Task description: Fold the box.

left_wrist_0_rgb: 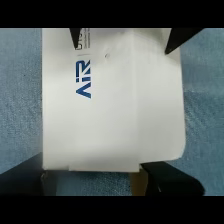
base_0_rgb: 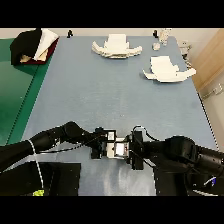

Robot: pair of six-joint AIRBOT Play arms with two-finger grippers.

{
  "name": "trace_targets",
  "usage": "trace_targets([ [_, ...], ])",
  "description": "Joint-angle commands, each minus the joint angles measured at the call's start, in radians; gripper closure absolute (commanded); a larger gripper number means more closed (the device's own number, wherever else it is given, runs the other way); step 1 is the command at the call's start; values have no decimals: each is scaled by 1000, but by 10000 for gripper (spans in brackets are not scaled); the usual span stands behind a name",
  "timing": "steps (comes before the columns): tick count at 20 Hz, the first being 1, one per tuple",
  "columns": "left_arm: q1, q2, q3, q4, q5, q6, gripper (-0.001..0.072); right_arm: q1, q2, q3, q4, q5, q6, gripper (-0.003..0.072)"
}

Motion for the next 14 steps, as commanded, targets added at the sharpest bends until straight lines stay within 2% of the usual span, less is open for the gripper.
trace_targets([
  [1,0,0,0,0,0,0,314,2,-27,0,-81,31,-21,123],
  [4,0,0,0,0,0,0,314,2,-33,0,-107,67,-22,128],
  [9,0,0,0,0,0,0,314,2,-2,0,-116,65,-22,129],
  [14,0,0,0,0,0,0,314,2,24,0,-186,60,-21,140],
])
